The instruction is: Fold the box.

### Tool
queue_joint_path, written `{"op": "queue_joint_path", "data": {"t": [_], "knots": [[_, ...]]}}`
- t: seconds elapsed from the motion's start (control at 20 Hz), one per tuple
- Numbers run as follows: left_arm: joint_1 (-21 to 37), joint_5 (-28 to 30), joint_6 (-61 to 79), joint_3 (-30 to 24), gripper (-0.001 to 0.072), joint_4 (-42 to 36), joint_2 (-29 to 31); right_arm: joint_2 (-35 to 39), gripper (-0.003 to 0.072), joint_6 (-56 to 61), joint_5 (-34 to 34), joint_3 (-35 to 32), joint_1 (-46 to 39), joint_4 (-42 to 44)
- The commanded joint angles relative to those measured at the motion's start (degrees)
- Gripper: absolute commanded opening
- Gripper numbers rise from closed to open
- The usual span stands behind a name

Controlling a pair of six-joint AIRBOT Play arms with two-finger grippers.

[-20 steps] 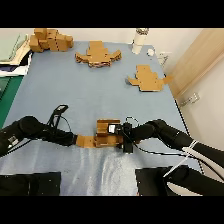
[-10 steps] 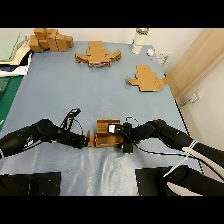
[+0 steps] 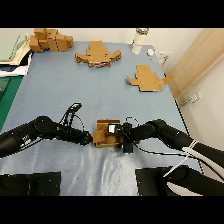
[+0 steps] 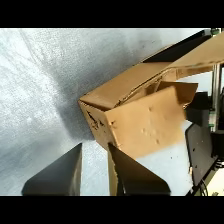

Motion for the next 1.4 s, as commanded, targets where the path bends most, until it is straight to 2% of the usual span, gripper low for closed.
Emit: {"op": "queue_joint_path", "data": {"t": [0.0,0.15,0.3,0.5,0.55,0.6,0.8,1.1,1.25,1.35], "knots": [[0.0,0.2,0.15,0.22,0.0227,0.28,-0.13,-0.04,0.0501,0.02,0.02,-0.02,0.02,0.0],[1.42,-0.81,1.62,0.92,0.025,0.22,-0.11,-0.04,0.0501,0.0,0.0,-0.02,0.02,0.02],[3.56,-4.63,2.73,2.47,0.0256,-0.31,-0.11,-0.04,0.0501,0.0,0.02,-0.02,0.02,0.0],[3.56,-5.46,7.87,2.67,0.0257,-5.03,-1.38,-0.04,0.0501,0.0,0.02,-0.02,0.02,0.02],[3.54,-5.99,7.93,2.69,0.0347,-5.35,-1.97,-0.04,0.0502,0.02,0.02,-0.02,0.02,0.0],[3.52,-6.14,7.93,2.69,0.0513,-5.86,-2.58,-0.04,0.0501,0.0,0.0,-0.02,0.02,0.0],[3.45,-5.79,8.02,2.69,0.051,-7.67,-3.34,-0.04,0.0501,0.0,0.02,-0.02,0.02,0.0],[3.43,0.39,6.27,2.69,0.0511,-10.88,-3.5,-0.04,0.0501,0.0,0.0,-0.02,0.02,0.02],[1.01,2.58,0.55,2.71,0.051,-9.62,-3.69,-0.04,0.0501,0.0,0.0,-0.02,0.02,0.0],[-2.1,5.09,-6.8,2.95,0.0509,-4.98,-3.69,-0.04,0.0501,0.02,0.02,-0.02,0.02,0.0]]}}
